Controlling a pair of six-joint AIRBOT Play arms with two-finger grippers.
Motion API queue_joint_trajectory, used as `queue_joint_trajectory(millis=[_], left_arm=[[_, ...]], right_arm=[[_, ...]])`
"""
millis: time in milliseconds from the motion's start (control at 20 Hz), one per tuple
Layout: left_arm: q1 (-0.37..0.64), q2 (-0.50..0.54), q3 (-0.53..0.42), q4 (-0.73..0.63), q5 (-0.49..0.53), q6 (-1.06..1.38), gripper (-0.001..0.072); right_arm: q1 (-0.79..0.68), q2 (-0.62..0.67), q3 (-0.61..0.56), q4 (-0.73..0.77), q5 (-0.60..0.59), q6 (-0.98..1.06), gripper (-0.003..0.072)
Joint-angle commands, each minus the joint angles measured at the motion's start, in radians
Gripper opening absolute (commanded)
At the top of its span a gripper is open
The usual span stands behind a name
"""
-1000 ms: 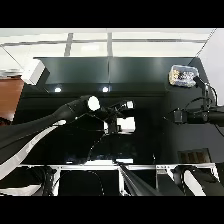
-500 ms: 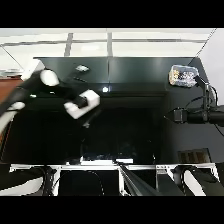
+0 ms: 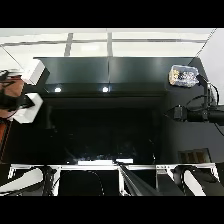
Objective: Fold the box and place the chain.
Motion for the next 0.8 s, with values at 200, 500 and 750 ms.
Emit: queue_joint_trajectory(millis=[200,500,750], left_arm=[[0.075,-0.163,0.115,-0.148,0.272,0.262,0.0294],[0.012,-0.396,0.345,-0.235,0.223,0.266,0.0294],[-0.009,-0.447,0.428,-0.205,0.212,0.248,0.0711]], right_arm=[[0.002,0.0,0.0,0.052,-0.091,0.01,0.0015],[0.002,0.0,0.0,0.051,-0.117,0.01,0.0014],[0.002,0.0,0.0,0.051,-0.118,0.01,0.0014]])
